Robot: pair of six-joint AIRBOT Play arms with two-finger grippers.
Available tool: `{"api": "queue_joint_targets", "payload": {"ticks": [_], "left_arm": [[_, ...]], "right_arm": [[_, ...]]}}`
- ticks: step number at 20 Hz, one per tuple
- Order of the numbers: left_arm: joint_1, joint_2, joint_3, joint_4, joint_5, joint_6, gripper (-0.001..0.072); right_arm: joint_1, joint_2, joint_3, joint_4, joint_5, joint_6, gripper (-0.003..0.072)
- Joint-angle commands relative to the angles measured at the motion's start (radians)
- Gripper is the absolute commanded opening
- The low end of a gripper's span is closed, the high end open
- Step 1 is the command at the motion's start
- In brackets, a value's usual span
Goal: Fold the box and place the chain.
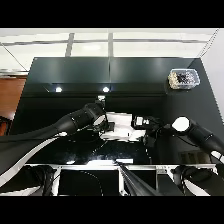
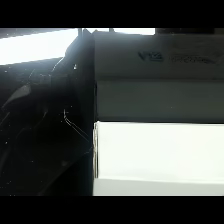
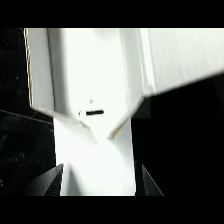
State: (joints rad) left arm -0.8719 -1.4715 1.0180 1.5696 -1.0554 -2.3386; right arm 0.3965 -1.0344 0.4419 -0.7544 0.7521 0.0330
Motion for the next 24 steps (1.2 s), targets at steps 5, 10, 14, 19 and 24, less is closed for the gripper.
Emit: {"api": "queue_joint_targets", "payload": {"ticks": [5,10,14,19,24], "left_arm": [[0.001,-0.001,0.0,0.0,0.0,0.0,0.0031],[0.001,-0.001,0.0,0.0,0.0,0.0,0.0031],[0.001,-0.001,0.0,0.0,0.001,0.0,0.0031],[0.001,-0.001,0.0,0.0,0.001,0.0,0.0031],[0.001,-0.001,0.0,-0.001,0.005,0.0,0.0031]], "right_arm": [[0.093,-0.028,-0.005,0.157,-0.102,-0.168,0.0372],[0.098,-0.028,-0.005,0.238,-0.103,-0.164,0.0191],[0.098,-0.06,-0.006,0.31,-0.106,-0.164,0.0192],[0.098,-0.085,-0.006,0.309,-0.106,-0.155,0.0191],[0.098,-0.085,-0.006,0.309,-0.107,-0.122,0.0022]]}}
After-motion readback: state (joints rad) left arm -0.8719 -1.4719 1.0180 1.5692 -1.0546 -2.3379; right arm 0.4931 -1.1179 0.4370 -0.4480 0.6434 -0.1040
